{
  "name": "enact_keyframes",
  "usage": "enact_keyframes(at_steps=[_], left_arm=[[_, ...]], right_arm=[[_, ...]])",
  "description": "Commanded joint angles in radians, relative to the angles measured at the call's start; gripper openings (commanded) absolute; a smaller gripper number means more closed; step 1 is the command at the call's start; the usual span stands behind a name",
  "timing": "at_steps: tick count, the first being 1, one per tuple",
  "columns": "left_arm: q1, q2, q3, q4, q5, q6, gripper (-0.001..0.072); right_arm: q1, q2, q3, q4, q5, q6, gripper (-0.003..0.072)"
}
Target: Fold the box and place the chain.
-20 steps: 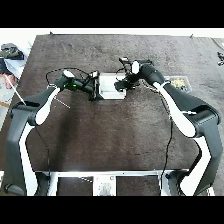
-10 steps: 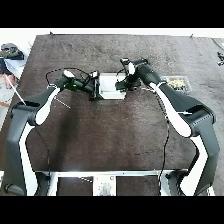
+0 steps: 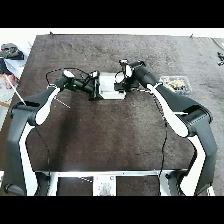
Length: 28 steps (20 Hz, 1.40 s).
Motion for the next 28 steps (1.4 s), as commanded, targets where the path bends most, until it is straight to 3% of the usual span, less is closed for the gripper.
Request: enact_keyframes(at_steps=[1,8,9,21,22,25,26,28], left_arm=[[0.000,0.001,0.001,0.000,0.000,0.000,0.0134],[0.000,0.001,0.001,0.000,0.000,0.000,0.0134],[0.000,0.001,0.001,0.000,0.000,0.000,0.0134],[0.000,0.001,0.001,0.000,0.000,0.000,0.0134],[0.000,0.001,0.001,0.000,0.000,0.000,0.0134],[0.000,0.001,0.001,0.000,0.000,0.000,0.0134],[0.000,0.001,0.001,0.000,0.000,0.000,0.0134],[0.000,0.001,0.001,0.000,0.000,0.000,0.0134]], right_arm=[[0.001,-0.024,0.001,-0.002,-0.006,0.022,0.0375],[0.001,-0.024,0.015,-0.009,-0.003,0.033,0.0366],[0.001,-0.024,0.029,-0.009,-0.002,0.034,0.0267],[0.003,-0.036,0.062,-0.009,0.079,0.041,0.0262],[0.003,-0.036,0.062,-0.008,0.074,0.041,0.0165],[0.003,-0.038,0.062,-0.005,0.061,0.060,0.0107],[0.003,-0.038,0.062,-0.006,0.061,0.060,0.0051],[0.003,-0.038,0.062,-0.011,0.058,0.059,0.0039]])
